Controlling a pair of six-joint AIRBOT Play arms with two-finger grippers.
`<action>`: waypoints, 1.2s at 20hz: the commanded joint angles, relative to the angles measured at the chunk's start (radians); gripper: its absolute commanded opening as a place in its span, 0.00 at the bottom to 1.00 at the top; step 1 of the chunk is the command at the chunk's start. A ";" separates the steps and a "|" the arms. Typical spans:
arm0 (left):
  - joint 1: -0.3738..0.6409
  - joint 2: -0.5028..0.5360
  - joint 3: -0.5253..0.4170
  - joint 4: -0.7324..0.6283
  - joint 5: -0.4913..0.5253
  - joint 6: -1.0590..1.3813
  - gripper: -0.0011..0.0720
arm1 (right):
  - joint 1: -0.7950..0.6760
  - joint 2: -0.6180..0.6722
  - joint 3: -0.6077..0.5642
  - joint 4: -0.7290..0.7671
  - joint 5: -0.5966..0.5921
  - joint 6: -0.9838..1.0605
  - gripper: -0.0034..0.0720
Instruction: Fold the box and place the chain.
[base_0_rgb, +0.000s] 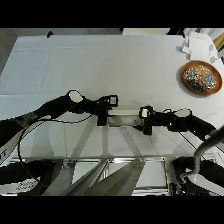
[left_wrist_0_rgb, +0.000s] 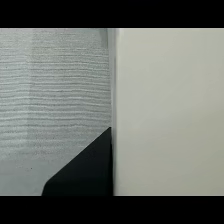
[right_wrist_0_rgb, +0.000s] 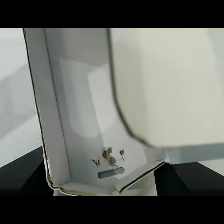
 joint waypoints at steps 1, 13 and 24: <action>0.000 0.000 0.000 0.001 -0.001 0.001 0.03 | 0.000 -0.001 0.002 0.016 0.029 -0.003 0.86; 0.000 0.000 0.000 0.001 -0.001 0.001 0.03 | 0.000 -0.064 0.002 -0.006 0.030 0.006 0.76; 0.000 0.000 0.000 0.001 -0.001 0.001 0.03 | 0.000 -0.065 0.002 -0.012 0.023 0.007 0.65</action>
